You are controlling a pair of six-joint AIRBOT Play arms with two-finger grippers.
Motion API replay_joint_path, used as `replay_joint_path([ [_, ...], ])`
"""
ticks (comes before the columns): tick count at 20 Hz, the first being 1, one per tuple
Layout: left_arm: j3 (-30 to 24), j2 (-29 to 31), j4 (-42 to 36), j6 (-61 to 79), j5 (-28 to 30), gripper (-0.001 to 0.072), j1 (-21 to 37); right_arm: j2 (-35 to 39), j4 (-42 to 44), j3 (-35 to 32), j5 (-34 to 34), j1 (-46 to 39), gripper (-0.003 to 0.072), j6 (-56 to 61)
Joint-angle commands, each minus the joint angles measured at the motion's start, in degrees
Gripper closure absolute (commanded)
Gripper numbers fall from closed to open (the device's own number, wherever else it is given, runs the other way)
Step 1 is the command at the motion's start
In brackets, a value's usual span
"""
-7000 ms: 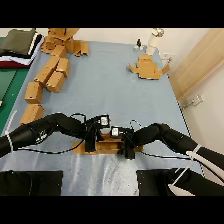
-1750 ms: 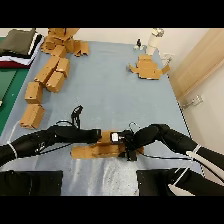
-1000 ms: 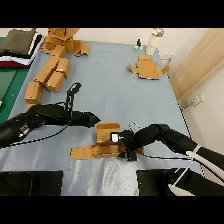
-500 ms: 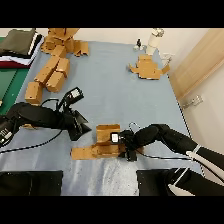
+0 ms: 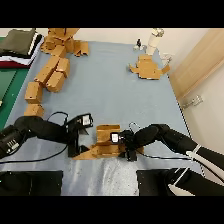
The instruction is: Fold the box.
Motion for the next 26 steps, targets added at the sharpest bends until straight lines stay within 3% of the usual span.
replay_joint_path([
  [1,-7.1,0.11,-5.57,7.28,-6.08,0.0018,-1.57,0.0,-0.24,0.02,0.0,0.0,0.0188,0.02],
  [5,-8.35,0.09,-8.63,10.12,-12.9,0.0018,-4.28,0.0,-0.22,0.02,0.0,0.0,0.0188,0.02],
  [14,-8.35,-0.11,-8.55,9.51,-15.63,0.002,-9.09,0.02,-0.24,0.02,0.0,0.0,0.0188,0.02],
  [15,-8.35,-0.11,-8.61,9.01,-15.72,0.0065,-9.62,0.02,-0.24,0.02,0.02,0.0,0.0187,0.02],
  [16,-8.35,-0.11,-8.66,8.85,-15.65,0.0202,-10.25,0.02,-0.24,0.02,0.02,0.0,0.0188,0.02],
  [17,-8.35,-0.11,-8.66,8.85,-15.65,0.0266,-10.82,0.02,-0.24,0.02,0.0,0.0,0.0188,0.02],
  [19,-8.35,-0.44,-8.63,7.02,-15.72,0.0265,-11.47,0.02,-0.24,0.02,0.02,0.0,0.0188,0.02],
  [21,-8.33,-1.49,-8.66,6.34,-15.69,0.0478,-11.52,0.02,-0.24,0.02,0.0,0.0,0.0188,0.0],
  [26,-8.33,-2.73,-8.55,6.43,-21.66,0.0487,-12.61,0.02,-0.24,0.02,0.02,0.0,0.0188,0.02],
])
